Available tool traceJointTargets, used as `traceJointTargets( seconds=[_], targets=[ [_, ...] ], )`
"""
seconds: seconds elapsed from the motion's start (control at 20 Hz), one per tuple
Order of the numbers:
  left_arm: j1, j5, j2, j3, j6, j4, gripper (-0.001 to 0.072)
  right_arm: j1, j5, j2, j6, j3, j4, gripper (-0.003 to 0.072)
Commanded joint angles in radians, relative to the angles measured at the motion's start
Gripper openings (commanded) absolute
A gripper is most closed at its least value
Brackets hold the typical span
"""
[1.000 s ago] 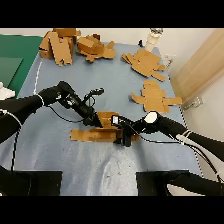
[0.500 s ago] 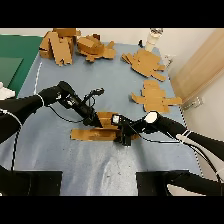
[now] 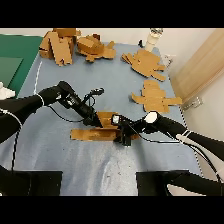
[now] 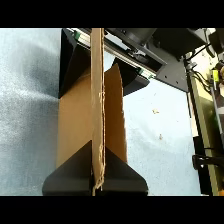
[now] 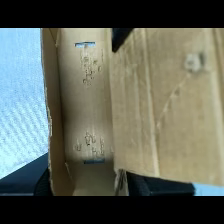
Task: Fold the box.
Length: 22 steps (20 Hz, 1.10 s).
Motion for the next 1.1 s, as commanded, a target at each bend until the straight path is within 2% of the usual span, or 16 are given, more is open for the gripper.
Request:
traceJointTargets(
  seconds=[0.0,0.15,0.2,0.25,0.55,0.75,0.8,0.85,0.9,1.0,1.05],
  targets=[
    [0.002,0.001,0.000,0.005,0.000,0.002,0.0011,0.001,0.004,0.000,0.000,0.000,0.000,0.0467],
    [0.003,-0.001,0.000,0.019,-0.006,0.002,0.0019,0.001,0.004,0.000,0.000,0.000,0.000,0.0467],
    [0.003,0.003,0.000,0.022,-0.011,0.001,0.0229,0.001,0.004,0.000,0.000,0.000,0.000,0.0467],
    [0.003,0.010,0.000,0.022,-0.055,0.001,0.0392,0.001,0.003,0.000,0.000,0.000,0.000,0.0467],
    [0.021,0.002,0.000,0.031,-0.105,0.018,0.0391,0.001,0.004,0.000,0.001,0.000,0.000,0.0467],
    [0.090,-0.115,0.007,0.094,-0.256,0.151,0.0389,0.001,0.004,0.000,0.000,0.000,0.000,0.0468],
    [0.109,-0.162,0.011,0.119,-0.315,0.203,0.0289,0.001,0.004,0.000,0.000,0.000,0.000,0.0467],
    [0.124,-0.226,0.013,0.146,-0.353,0.253,0.0022,0.001,0.004,0.000,0.000,0.000,0.000,0.0467],
    [0.137,-0.290,0.013,0.180,-0.384,0.313,0.0009,0.001,0.004,0.000,0.000,0.000,0.000,0.0467],
    [0.150,-0.338,0.015,0.210,-0.578,0.407,0.0008,0.001,0.004,0.000,0.000,0.000,0.000,0.0467],
    [0.150,-0.359,0.014,0.208,-0.611,0.408,0.0007,0.001,0.004,0.000,0.000,0.000,0.000,0.0468]
  ],
)
